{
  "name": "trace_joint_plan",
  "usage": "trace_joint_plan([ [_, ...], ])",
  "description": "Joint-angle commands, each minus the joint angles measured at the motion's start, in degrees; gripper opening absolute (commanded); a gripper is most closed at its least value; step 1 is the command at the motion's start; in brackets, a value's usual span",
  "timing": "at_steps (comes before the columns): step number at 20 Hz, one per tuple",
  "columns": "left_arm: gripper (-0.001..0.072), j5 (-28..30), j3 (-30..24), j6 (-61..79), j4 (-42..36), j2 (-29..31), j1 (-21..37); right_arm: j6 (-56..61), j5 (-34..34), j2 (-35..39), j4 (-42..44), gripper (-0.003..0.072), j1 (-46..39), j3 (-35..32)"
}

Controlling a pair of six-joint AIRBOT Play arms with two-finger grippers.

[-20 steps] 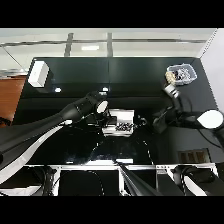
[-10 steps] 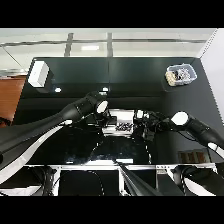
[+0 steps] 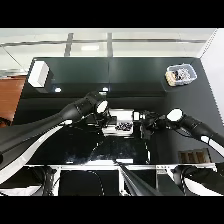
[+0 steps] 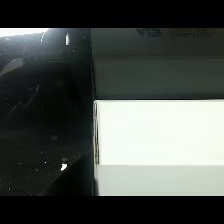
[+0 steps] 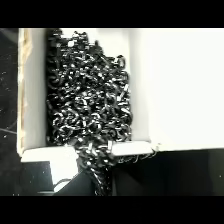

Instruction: Fold the box and place the chain.

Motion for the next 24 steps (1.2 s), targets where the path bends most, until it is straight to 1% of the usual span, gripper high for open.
trace_joint_plan([
  [1,0.0029,-0.15,0.02,0.13,-0.02,0.00,0.02,14.56,-0.11,1.03,-4.81,0.0020,-1.05,0.09],
  [4,0.0029,-0.11,0.02,0.13,-0.02,0.00,0.02,34.21,1.25,5.31,-12.96,0.0019,-3.82,0.11],
  [5,0.0029,-0.11,0.02,0.13,-0.02,0.00,0.02,37.68,2.73,7.32,-14.03,0.0019,-4.94,0.11],
  [7,0.0029,-0.13,0.02,0.13,-0.02,0.00,0.02,42.47,8.48,12.13,-13.70,0.0019,-7.08,0.85],
  [10,0.0029,-0.11,0.02,0.13,-0.02,0.00,0.02,44.57,19.76,19.19,-7.19,0.0020,-8.50,4.17],
  [12,0.0029,-0.11,0.02,0.13,-0.02,0.00,0.02,45.77,23.65,22.14,0.11,0.0019,-8.46,7.48],
  [15,0.0029,-0.11,0.02,0.13,-0.02,0.00,0.02,45.77,23.54,23.04,14.36,0.0020,-8.44,11.67],
  [17,0.0029,-0.13,0.02,0.13,-0.02,0.00,0.02,45.11,20.79,23.04,23.43,0.0020,-8.44,12.20],
  [18,0.0029,-0.13,0.02,0.13,-0.02,0.00,0.00,44.72,19.91,23.02,25.86,0.0020,-8.37,12.20],
  [22,0.0029,-0.13,0.02,0.13,-0.02,0.00,0.00,44.54,19.34,22.99,27.52,0.0020,-7.89,12.20],
  [24,0.0029,-0.11,0.02,0.13,-0.02,0.00,0.02,44.63,18.95,22.95,26.47,0.0020,-6.93,12.17],
])
